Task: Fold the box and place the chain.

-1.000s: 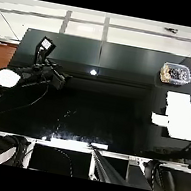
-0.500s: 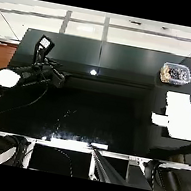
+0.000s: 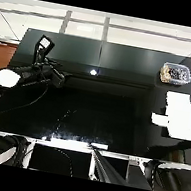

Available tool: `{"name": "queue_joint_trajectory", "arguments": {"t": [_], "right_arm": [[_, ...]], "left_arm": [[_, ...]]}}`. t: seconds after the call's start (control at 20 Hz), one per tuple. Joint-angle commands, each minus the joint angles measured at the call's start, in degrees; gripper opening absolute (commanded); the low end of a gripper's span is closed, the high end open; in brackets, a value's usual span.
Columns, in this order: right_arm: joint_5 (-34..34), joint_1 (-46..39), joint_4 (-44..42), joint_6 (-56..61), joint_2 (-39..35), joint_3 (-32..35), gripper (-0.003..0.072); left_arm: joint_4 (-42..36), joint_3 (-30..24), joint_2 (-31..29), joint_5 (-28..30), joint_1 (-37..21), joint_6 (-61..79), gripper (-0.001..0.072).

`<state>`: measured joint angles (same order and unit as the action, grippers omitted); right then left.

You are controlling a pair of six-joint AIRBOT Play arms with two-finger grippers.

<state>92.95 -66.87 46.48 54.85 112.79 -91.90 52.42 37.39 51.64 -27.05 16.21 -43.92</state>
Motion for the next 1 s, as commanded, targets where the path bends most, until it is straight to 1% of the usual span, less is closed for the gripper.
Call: {"name": "queue_joint_trajectory", "arguments": {"t": [0.0, 0.15, 0.2, 0.4, 0.45, 0.5, 0.55, 0.6, 0.75, 0.85, 0.95], "right_arm": [[-0.7, 0.1, 3.7, 0.4, -2.0, 0.0, 0.0495], [-1.5, 0.0, 5.0, 0.4, -4.2, 0.3, 0.0473], [-1.6, 0.1, 5.1, 0.3, -5.0, 1.1, 0.0412], [-1.0, 0.6, 8.6, 0.4, -6.4, 4.8, 0.0404], [-0.5, 0.7, 8.7, 0.2, -6.5, 5.2, 0.0223], [0.0, 0.8, 9.5, 0.0, -6.6, 5.2, 0.0167], [0.0, 0.9, 9.7, 0.0, -6.8, 5.2, 0.0072], [0.2, 0.9, 9.6, -0.5, -7.2, 5.3, 0.0014], [0.5, 1.2, 7.4, -1.4, -8.7, 6.2, 0.0014], [1.0, 1.6, 5.4, -1.8, -10.3, 8.7, 0.0014], [1.2, 2.8, 4.0, -1.7, -12.4, 12.7, 0.0013]], "left_arm": [[0.0, 0.0, 0.0, 0.0, 0.0, 0.0, 0.0704], [0.0, 0.0, 0.0, 0.0, 0.0, 0.0, 0.0703], [0.0, 0.0, 0.0, 0.0, 0.0, 0.0, 0.0703], [0.0, 0.0, 0.0, 0.0, 0.0, 0.0, 0.0703], [0.0, 0.0, 0.0, 0.0, 0.0, 0.0, 0.0703], [0.0, 0.0, 0.0, 0.0, 0.0, 0.0, 0.0703], [0.0, 0.0, 0.0, 0.0, 0.0, 0.0, 0.0703], [0.0, 0.0, 0.0, 0.0, 0.0, 0.0, 0.0703], [0.0, 0.0, 0.0, 0.0, 0.0, 0.0, 0.0703], [0.0, 0.0, 0.0, 0.0, 0.0, 0.0, 0.0702], [0.0, 0.0, 0.0, 0.0, 0.0, 0.0, 0.0702]]}}
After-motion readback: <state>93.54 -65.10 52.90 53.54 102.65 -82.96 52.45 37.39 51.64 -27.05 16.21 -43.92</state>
